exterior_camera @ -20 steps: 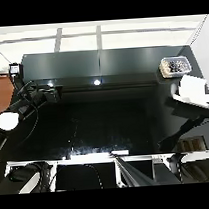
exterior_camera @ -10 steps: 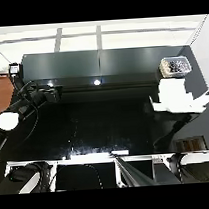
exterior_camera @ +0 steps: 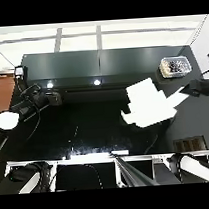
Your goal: Fold the box and place the chain.
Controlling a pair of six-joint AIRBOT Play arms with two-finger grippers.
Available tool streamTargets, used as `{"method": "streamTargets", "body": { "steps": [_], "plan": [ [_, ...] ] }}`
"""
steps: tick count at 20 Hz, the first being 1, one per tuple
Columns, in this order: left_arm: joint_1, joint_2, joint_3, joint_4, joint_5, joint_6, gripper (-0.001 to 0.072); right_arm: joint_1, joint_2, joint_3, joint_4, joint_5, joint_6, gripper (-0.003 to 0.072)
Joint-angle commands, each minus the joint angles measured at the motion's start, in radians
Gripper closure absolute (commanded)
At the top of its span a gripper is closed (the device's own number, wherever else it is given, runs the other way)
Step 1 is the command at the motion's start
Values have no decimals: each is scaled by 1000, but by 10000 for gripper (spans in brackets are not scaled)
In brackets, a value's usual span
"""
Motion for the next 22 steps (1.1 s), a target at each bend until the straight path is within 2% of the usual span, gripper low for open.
{"method": "streamTargets", "body": {
  "steps": [1,4,8,10,12,15,18,20,22],
  "plan": [
    [0,-34,0,-32,-108,0,8,111,243,-298,280,-266,-44,674],
    [-13,-88,0,-106,-163,2,7,223,388,-517,527,-423,-130,674],
    [-66,-163,5,-168,-167,11,7,443,424,-647,586,-541,-137,674],
    [-87,-224,34,-203,-204,-19,6,569,424,-668,587,-626,-137,674],
    [-70,-314,99,-255,-311,-50,5,652,424,-668,595,-686,-137,674],
    [-12,-451,190,-385,-458,82,5,682,424,-668,595,-698,-137,674],
    [47,-603,244,-478,-694,144,5,682,424,-668,595,-684,-137,674],
    [46,-671,266,-422,-732,147,5,682,424,-668,594,-668,-137,674],
    [53,-693,270,-397,-695,154,5,682,424,-668,594,-666,-138,673]
  ]
}}
